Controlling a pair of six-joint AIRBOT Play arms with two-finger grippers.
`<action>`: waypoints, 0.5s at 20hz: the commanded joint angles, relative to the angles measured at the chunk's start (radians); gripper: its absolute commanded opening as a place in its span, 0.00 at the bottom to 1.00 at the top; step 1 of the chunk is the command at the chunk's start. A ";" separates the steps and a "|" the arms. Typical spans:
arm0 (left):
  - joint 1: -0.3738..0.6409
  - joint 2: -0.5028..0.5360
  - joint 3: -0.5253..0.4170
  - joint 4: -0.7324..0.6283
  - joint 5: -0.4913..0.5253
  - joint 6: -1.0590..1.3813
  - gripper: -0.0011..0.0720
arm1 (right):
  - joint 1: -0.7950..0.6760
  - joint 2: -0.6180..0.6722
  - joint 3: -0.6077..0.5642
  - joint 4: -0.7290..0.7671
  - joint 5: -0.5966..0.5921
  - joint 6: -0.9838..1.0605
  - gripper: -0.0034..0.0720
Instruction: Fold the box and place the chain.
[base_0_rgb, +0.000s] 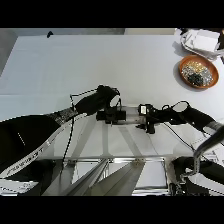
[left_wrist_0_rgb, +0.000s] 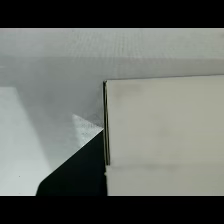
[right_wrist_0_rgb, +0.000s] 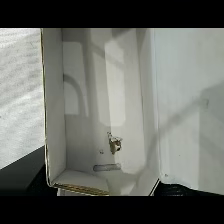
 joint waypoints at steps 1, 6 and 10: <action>0.011 0.010 0.000 -0.025 0.001 0.018 0.15 | 0.000 0.000 0.000 0.001 0.000 0.001 0.44; 0.068 0.070 -0.001 -0.042 -0.064 0.114 0.17 | 0.000 0.000 0.000 0.001 0.000 0.001 0.44; 0.132 0.145 -0.001 -0.084 -0.099 0.274 0.56 | 0.000 0.000 0.000 0.001 0.000 0.001 0.44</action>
